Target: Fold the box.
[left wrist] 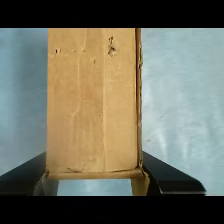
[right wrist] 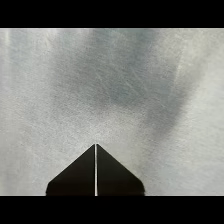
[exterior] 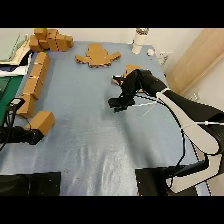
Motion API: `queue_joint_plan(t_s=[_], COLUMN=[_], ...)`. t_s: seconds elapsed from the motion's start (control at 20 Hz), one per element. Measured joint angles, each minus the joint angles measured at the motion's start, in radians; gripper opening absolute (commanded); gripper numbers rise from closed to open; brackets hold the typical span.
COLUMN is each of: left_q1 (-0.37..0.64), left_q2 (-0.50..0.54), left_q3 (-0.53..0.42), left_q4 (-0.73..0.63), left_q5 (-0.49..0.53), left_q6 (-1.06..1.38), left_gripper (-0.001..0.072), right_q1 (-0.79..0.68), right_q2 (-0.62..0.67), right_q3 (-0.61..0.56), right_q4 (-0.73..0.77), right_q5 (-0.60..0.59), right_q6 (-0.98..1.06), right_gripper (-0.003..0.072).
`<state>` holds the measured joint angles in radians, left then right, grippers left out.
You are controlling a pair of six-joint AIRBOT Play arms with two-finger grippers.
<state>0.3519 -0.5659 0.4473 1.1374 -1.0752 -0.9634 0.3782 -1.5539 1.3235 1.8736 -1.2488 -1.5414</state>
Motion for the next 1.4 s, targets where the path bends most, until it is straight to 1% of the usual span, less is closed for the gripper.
queue_joint_plan(t_s=[0.2,0.4,0.5,0.65,0.75,0.95,1.25,1.4], left_q1=[0.076,0.137,0.177,0.232,0.251,0.267,0.272,0.272], left_q2=[0.088,0.114,0.118,0.11,0.071,-0.043,-0.207,-0.265], left_q3=[-0.01,-0.017,-0.024,-0.042,-0.051,-0.056,-0.02,0.002], left_q4=[0.114,0.174,0.192,0.196,0.181,0.117,0.061,0.054], left_q5=[-0.067,-0.108,-0.094,-0.028,0.012,0.093,0.196,0.227], left_q6=[-0.082,-0.119,-0.127,-0.13,-0.118,-0.051,0.049,0.082], left_gripper=[0.0521,0.0521,0.0521,0.052,0.0521,0.0521,0.0521,0.0521], right_q1=[0.0,0.0,0.0,0.0,0.0,0.0,0.0,0.0], right_q2=[0.0,0.0,0.0,0.0,0.0,0.0,0.0,0.0], right_q3=[0.0,0.0,0.0,0.0,0.0,0.0,0.0,0.0], right_q4=[0.0,0.0,0.0,0.0,0.0,0.0,0.0,0.0], right_q5=[0.0,0.0,0.0,0.0,0.0,0.0,0.0,0.0], right_q6=[0.0,0.0,0.0,0.0,0.0,0.0,0.0,0.0], right_gripper=[0.0006,0.0005,0.0005,0.0005,0.0005,0.0005,0.0005,0.0005])
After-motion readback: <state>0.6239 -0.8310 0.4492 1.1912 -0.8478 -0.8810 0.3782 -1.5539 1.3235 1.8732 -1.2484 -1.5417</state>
